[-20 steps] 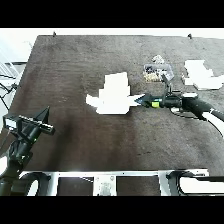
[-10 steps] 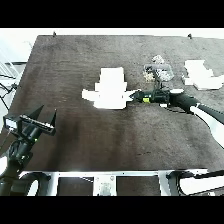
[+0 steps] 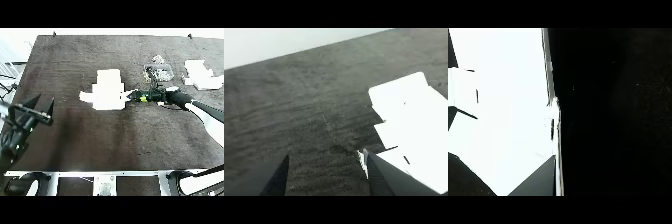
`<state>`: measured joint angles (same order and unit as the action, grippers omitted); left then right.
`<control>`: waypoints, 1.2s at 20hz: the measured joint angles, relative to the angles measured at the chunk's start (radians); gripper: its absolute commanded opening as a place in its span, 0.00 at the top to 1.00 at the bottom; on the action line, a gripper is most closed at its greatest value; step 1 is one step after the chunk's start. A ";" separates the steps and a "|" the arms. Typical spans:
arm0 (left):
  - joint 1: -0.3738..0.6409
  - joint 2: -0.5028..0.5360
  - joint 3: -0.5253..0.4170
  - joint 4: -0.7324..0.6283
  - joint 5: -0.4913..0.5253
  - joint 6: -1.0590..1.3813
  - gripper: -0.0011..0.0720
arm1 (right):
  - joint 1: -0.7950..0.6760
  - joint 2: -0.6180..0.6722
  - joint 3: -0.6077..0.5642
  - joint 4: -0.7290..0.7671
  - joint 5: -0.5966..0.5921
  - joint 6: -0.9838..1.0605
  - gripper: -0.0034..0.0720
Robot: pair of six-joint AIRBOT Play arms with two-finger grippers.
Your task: Fold the box and place the chain.
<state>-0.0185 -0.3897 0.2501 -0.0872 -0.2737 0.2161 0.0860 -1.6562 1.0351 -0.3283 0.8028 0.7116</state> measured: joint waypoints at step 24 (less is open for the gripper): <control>-0.003 -1.569 1.597 0.717 -1.004 -1.025 0.26 | 0.004 -0.002 0.002 0.001 -0.002 0.002 0.95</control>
<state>-0.0219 -1.9583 1.8469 0.6296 -1.2781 -0.8085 0.0902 -1.6581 1.0367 -0.3271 0.8005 0.7136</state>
